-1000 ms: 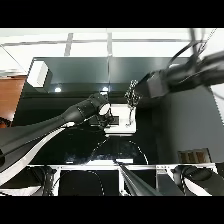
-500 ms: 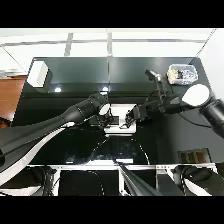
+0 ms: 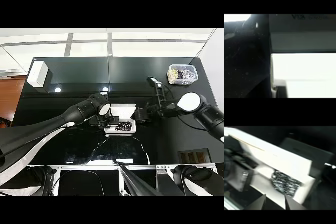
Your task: Fold the box and place the chain.
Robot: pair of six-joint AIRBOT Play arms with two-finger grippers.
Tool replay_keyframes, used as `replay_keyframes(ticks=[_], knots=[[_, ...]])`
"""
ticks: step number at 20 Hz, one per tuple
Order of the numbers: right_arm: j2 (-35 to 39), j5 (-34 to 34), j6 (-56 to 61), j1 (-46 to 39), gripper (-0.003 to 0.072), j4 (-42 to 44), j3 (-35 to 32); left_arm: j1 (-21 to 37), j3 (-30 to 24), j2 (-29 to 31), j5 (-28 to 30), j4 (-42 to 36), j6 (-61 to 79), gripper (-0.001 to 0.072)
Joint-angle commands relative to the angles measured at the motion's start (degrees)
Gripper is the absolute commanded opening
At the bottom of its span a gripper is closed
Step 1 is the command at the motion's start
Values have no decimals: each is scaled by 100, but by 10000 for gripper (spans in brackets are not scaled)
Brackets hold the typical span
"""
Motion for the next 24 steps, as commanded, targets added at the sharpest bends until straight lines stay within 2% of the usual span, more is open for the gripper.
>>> replay_keyframes(ticks=[1, 6, 7, 8, 9, 14, 16, 18, 20, 21, 22, 23, 24], knots=[[31, 634, -120, -627, 295, -345, 24, 0, 4, -2, 46, -2, 7, 26], [31, 758, -212, -804, 295, -348, 17, 11, 7, -2, 0, -72, 81, 27], [31, 796, -219, -807, 295, -350, 17, 13, 7, 24, 0, -116, 76, 81], [31, 833, -219, -804, 295, -352, 17, 11, 7, 92, 4, -127, 72, 353], [31, 866, -221, -807, 295, -358, 17, -9, 7, 184, 4, -72, 74, 545], [31, 883, -221, -811, 295, -577, 17, -118, -109, 1266, -168, 813, 1001, 548], [31, 881, -219, -809, 295, -654, 17, -4, -485, 1873, -151, 1091, 1207, 547], [31, 868, -219, -809, 295, -772, 17, 457, -1143, 2448, -66, 1145, 1207, 548], [31, 859, -219, -809, 295, -817, 17, 1209, -2015, 2983, 376, 503, 1491, 547], [31, 839, -219, -809, 295, -815, 17, 1655, -2487, 3220, 807, -326, 2033, 547], [31, 809, -219, -809, 295, -813, 17, 2074, -2892, 3364, 1228, -1458, 2968, 547], [31, 778, -219, -809, 295, -813, 17, 2476, -3259, 3410, 1471, -3008, 4597, 548], [31, 752, -219, -809, 295, -813, 17, 2750, -3519, 3394, 1412, -4301, 6277, 564]])
